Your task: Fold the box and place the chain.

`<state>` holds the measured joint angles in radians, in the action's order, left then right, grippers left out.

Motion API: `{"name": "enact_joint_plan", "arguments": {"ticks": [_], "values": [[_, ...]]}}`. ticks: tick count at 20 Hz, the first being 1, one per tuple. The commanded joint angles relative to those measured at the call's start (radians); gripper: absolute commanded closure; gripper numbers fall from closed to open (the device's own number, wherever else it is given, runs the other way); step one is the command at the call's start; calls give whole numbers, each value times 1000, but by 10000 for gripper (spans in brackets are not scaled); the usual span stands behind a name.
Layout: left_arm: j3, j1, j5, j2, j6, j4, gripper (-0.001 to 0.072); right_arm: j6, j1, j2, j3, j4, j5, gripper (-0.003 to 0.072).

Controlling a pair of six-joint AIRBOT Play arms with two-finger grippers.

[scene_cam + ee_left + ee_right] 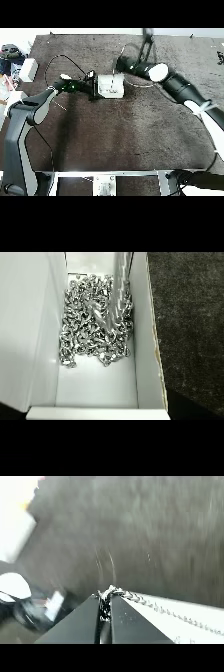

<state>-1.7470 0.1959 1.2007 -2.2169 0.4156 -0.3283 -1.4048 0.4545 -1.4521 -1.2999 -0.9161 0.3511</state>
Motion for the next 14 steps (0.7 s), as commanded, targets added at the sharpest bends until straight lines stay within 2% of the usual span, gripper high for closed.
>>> {"name": "enact_joint_plan", "arguments": {"ticks": [1,2,4,6,8,10,12,14], "values": [[0,0,0,0,0,0,357,-13,8,-83,36,10,0,592],[0,0,0,0,0,0,357,-5,8,-96,37,-2,12,307],[0,0,0,0,0,0,357,-6,-5,-91,37,-83,16,288],[0,0,0,0,0,0,357,-5,-64,-49,37,-129,79,287],[0,0,0,0,0,0,357,-6,-161,16,53,-183,167,287],[0,0,0,0,0,0,357,-14,-288,72,118,-212,189,286],[0,0,0,0,0,0,357,-37,-424,74,186,-222,183,286],[0,0,0,0,0,0,357,-78,-520,25,236,-212,128,286]]}}
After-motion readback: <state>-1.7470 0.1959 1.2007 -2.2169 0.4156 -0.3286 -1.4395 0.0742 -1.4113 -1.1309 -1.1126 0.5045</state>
